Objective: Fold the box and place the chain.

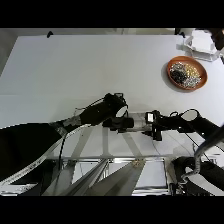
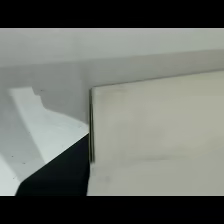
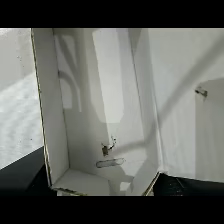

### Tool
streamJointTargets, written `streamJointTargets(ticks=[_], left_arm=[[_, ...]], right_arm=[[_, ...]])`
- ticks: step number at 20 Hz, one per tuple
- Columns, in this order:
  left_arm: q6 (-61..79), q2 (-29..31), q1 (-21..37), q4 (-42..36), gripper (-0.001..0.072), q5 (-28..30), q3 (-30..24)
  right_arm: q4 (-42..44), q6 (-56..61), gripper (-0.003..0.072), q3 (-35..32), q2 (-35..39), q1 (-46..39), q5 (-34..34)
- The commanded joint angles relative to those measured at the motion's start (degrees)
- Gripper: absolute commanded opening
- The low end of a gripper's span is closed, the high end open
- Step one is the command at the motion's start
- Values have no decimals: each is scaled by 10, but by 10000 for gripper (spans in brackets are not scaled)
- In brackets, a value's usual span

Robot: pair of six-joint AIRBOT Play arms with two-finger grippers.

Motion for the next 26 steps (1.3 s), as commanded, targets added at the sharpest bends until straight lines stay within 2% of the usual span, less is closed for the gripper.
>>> streamJointTargets(ticks=[1,2,3,7,8,10,11,12,13,15,17,19,21,22,24,26], left_arm=[[60,29,14,-3,253,-1,1],[115,39,18,-5,394,-6,1],[143,47,21,-5,483,-12,1],[210,85,38,-8,523,-17,0],[268,99,42,-16,537,-29,0],[430,134,44,-19,537,-94,0],[531,154,46,-17,579,-126,-2],[641,180,50,-17,714,-137,-11],[728,206,54,-21,701,-130,-27],[904,264,73,-79,705,-83,-84],[1114,312,104,-178,712,14,-178],[1250,326,142,-276,714,115,-273],[1292,307,172,-352,714,211,-346],[1315,291,181,-372,714,242,-368],[1376,244,185,-396,715,250,-380],[1458,200,183,-454,715,260,-380]], right_arm=[[0,0,320,0,0,0,1],[0,0,320,0,0,0,1],[0,0,320,0,0,0,1],[0,0,320,0,0,0,1],[0,0,320,0,0,0,1],[0,0,320,0,0,0,1],[0,0,320,0,0,0,1],[0,0,320,0,0,0,1],[0,0,320,0,0,0,1],[0,0,320,0,0,0,1],[0,0,320,0,0,0,1],[0,0,320,0,0,0,1],[0,0,320,0,0,0,1],[0,0,320,0,0,0,1],[0,0,320,0,0,0,1],[0,0,320,0,0,0,1]])
